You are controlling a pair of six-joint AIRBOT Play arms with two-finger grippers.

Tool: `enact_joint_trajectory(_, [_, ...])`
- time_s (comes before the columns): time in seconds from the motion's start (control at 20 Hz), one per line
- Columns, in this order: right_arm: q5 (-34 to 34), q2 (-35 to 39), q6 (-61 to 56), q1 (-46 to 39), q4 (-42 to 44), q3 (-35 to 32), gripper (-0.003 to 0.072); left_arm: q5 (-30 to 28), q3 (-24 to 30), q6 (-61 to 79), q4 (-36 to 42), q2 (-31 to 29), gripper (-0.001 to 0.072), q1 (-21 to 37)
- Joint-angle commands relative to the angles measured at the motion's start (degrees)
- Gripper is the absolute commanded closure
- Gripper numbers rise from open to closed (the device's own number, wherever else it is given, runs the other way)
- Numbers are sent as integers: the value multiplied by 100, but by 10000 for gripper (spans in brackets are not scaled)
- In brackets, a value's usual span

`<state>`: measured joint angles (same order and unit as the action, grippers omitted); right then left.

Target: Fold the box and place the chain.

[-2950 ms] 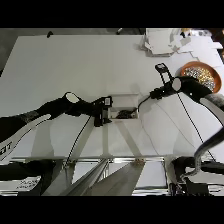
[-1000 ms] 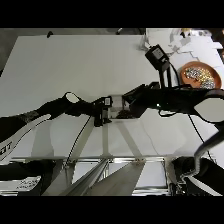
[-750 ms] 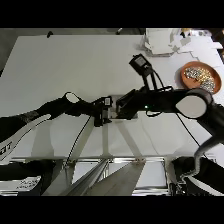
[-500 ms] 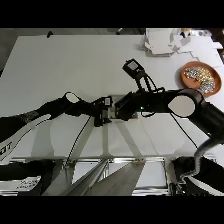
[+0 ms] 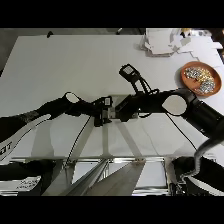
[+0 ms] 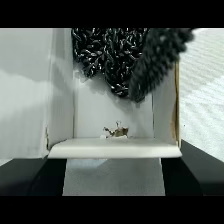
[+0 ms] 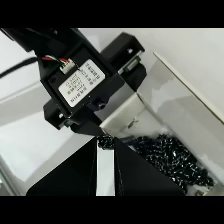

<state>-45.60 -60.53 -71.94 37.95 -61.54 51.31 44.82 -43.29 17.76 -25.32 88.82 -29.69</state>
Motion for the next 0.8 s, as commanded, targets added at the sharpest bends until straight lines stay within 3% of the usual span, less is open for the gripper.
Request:
enact_joint_trajectory(0.0, [-107, -118, 0, 7, 4, -2, 667, 0, 0, 2, -2, -4, 437, -4])
enact_joint_trajectory(0.1, [-157, -144, 2, 7, -4, -2, 529, 0, 0, 2, 0, -4, 437, -4])
enact_joint_trajectory(0.3, [-306, -101, 52, -310, -11, 166, 523, 0, 0, 2, -2, -4, 437, -4])
enact_joint_trajectory(0.4, [-544, -101, 304, -662, -15, 345, 553, 0, 0, 2, 0, -4, 437, -4])
enact_joint_trajectory(0.45, [-588, -101, 505, -839, -13, 428, 660, 0, 0, 2, 0, -4, 437, -4])
enact_joint_trajectory(0.75, [81, -610, 2055, -1464, 483, 610, 674, 0, 0, 2, -2, -4, 437, -4])
